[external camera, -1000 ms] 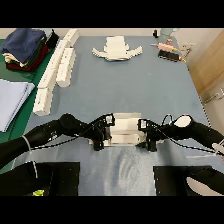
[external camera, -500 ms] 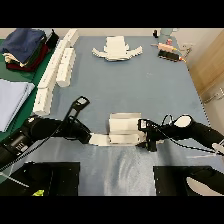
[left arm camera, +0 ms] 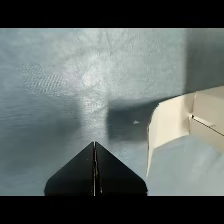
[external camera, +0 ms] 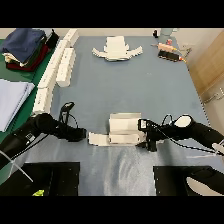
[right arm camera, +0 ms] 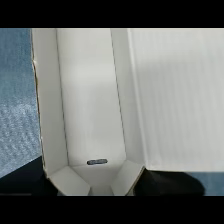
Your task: Fold the box.
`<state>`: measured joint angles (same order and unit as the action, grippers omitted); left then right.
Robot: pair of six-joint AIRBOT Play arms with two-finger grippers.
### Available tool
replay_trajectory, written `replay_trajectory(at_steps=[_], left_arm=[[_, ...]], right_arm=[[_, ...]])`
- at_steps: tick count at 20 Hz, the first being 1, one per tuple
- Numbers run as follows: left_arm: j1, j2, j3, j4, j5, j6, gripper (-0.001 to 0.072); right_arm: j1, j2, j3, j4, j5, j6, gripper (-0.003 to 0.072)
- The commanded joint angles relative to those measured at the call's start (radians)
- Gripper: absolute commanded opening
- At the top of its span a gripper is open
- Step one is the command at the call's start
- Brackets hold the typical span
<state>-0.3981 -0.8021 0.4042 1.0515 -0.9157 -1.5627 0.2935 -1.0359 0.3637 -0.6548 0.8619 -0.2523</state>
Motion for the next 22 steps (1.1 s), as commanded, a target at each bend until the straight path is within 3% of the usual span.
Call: replay_trajectory(at_steps=[1, 5, 8, 12, 20, 21, 22], left_arm=[[-0.099, -0.07, -0.015, -0.134, 0.076, 0.029, 0.0015], [-0.229, -0.07, -0.015, -0.22, 0.188, 0.024, 0.0015], [-0.268, -0.07, -0.015, -0.231, 0.26, 0.018, 0.0015], [-0.269, -0.069, -0.011, -0.328, 0.25, 0.034, 0.0015], [-0.269, -0.069, -0.01, -0.36, 0.251, 0.03, 0.0018], [-0.269, -0.069, -0.01, -0.36, 0.251, 0.03, 0.0063], [-0.269, -0.069, -0.01, -0.36, 0.25, 0.029, 0.0338]], right_arm=[[0.0, 0.0, 0.001, 0.0, 0.0, 0.0, 0.0605], [0.0, 0.001, 0.001, 0.0, 0.0, 0.0, 0.0605], [0.0, 0.001, 0.001, 0.0, 0.0, 0.0, 0.0605], [0.0, 0.001, 0.001, 0.0, 0.0, 0.0, 0.0605], [0.0, 0.001, 0.001, 0.0, 0.0, 0.0, 0.0605], [0.0, 0.0, 0.001, 0.0, 0.0, 0.0, 0.0605], [0.0, 0.001, 0.001, 0.0, 0.0, 0.0, 0.0605]])
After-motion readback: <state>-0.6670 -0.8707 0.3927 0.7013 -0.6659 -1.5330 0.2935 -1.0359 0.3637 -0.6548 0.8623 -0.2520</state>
